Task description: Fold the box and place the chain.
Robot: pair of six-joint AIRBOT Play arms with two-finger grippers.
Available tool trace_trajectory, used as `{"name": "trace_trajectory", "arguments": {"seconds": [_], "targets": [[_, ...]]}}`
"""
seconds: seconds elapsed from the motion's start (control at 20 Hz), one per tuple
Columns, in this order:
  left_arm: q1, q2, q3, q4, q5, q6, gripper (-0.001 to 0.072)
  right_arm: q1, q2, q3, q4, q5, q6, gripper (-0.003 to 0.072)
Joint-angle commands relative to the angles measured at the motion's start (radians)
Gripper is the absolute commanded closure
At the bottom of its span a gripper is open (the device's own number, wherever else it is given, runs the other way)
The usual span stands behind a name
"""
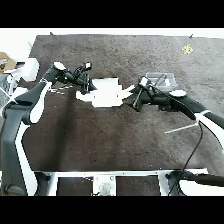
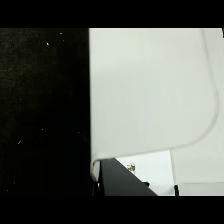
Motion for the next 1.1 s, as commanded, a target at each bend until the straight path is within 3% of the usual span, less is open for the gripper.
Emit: {"name": "trace_trajectory", "arguments": {"seconds": [0.0,0.2,0.35,0.65,0.9,1.05], "targets": [[0.0,-0.001,0.0,0.002,0.003,0.0,0.0698,0.058,-0.111,0.117,-0.187,0.047,-0.008,0.0004],[0.0,-0.001,0.0,0.002,0.003,0.0,0.0698,0.1,-0.169,0.179,-0.297,0.041,-0.004,0.0005],[0.0,-0.001,0.0,0.002,0.003,0.0,0.0698,0.134,-0.222,0.218,-0.363,-0.032,0.066,0.0013],[0.0,-0.001,0.0,0.002,0.003,0.0,0.0698,0.136,-0.276,0.266,-0.357,-0.081,0.076,0.0013],[0.0,-0.001,0.0,0.002,0.003,0.0,0.0698,0.114,-0.231,0.317,-0.354,-0.078,0.18,0.0014],[0.0,-0.001,0.0,0.002,0.004,0.0,0.0698,0.08,-0.272,0.404,-0.355,-0.005,0.188,0.0013]]}}
